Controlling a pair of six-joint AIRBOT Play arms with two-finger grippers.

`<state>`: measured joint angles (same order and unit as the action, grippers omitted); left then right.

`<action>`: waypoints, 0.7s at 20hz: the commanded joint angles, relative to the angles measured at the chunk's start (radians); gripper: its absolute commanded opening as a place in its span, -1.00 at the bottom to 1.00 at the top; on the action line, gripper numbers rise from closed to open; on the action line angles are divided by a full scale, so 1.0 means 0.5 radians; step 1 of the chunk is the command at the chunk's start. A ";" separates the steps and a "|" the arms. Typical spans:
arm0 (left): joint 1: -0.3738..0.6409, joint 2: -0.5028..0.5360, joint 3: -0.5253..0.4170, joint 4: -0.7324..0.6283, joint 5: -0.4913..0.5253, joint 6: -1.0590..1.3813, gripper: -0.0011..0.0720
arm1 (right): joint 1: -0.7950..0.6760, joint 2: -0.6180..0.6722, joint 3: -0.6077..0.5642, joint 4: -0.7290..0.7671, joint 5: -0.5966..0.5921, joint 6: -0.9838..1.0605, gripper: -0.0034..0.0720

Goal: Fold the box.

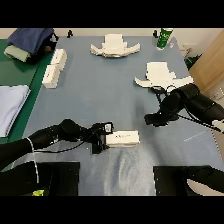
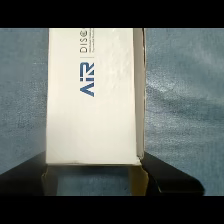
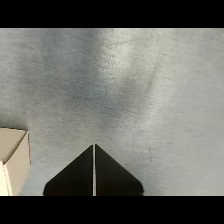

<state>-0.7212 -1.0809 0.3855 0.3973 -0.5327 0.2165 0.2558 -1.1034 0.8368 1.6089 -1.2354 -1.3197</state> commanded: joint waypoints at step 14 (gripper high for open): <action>1.519 0.768 0.005 1.511 -0.007 -2.210 0.30 | -0.002 -0.005 0.002 0.008 -0.008 0.006 -0.85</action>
<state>-0.1627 -0.7368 0.3866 0.9882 -0.5388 -0.6983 0.2558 -1.1053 0.8368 1.6123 -1.2392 -1.3170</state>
